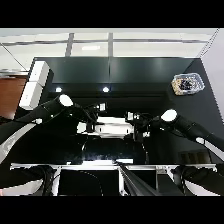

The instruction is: Fold the box and place the chain.

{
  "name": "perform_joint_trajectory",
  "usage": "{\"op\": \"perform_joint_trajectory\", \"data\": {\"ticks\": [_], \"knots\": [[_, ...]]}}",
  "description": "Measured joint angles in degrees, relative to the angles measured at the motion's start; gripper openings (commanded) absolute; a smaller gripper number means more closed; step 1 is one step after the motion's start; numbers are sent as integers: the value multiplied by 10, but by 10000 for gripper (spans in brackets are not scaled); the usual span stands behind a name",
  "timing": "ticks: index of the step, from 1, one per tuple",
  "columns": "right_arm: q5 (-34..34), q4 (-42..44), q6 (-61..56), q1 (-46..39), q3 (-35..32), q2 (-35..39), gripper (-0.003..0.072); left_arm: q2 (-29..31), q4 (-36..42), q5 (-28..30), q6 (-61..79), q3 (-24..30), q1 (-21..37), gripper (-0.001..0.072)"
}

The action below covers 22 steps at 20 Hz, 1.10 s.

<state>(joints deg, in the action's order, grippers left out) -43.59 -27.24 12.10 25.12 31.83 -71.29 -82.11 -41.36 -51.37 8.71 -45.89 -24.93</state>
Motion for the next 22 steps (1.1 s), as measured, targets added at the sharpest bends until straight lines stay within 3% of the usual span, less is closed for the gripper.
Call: {"op": "perform_joint_trajectory", "data": {"ticks": [20, 21, 22], "knots": [[64, -34, -25, 29, -11, -5, 630, 0, 0, 0, -1, 0, 0, 24], [64, -34, -26, 29, -11, -5, 593, 0, 0, 0, -1, 0, 0, 25], [65, -35, -26, 29, -11, -5, 462, 0, 0, 0, -1, 0, 0, 25]]}}
